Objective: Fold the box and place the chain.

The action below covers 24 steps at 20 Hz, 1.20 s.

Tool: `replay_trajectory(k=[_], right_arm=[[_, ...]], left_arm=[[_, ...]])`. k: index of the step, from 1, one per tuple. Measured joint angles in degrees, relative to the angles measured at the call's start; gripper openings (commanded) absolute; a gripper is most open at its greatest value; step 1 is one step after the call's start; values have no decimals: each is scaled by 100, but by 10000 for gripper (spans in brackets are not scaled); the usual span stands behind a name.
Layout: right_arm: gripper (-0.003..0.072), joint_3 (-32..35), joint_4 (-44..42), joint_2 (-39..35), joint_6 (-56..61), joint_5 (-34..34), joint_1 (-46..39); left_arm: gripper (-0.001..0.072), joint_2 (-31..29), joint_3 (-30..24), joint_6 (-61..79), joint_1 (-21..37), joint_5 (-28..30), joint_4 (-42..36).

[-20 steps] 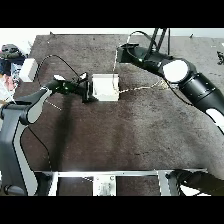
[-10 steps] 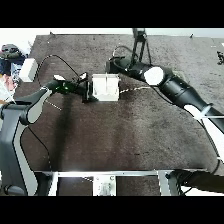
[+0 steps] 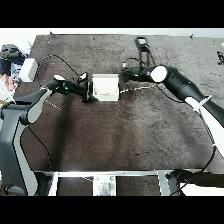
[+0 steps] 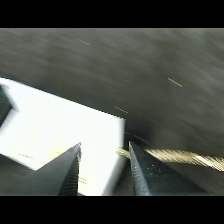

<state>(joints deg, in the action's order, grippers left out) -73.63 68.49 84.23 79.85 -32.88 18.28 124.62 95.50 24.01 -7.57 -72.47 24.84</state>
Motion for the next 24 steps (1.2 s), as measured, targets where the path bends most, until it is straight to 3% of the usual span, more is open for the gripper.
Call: replay_trajectory(k=[4,9,20,21,22,24], right_arm=[[332,656,92,11,442,-59,-1198],[332,1191,-101,192,872,682,-2050],[328,313,-573,1700,1117,1349,-1899],[180,269,-577,1757,1147,1397,-1893],[99,238,-577,1810,1187,1453,-1886],[99,199,-588,1871,1233,1521,-1873]], left_arm=[[404,0,0,0,0,0,0],[404,0,0,0,0,0,0],[404,0,0,0,0,0,0],[404,0,0,0,0,0,0],[404,0,0,0,0,0,0],[404,0,0,0,0,-2,0]])
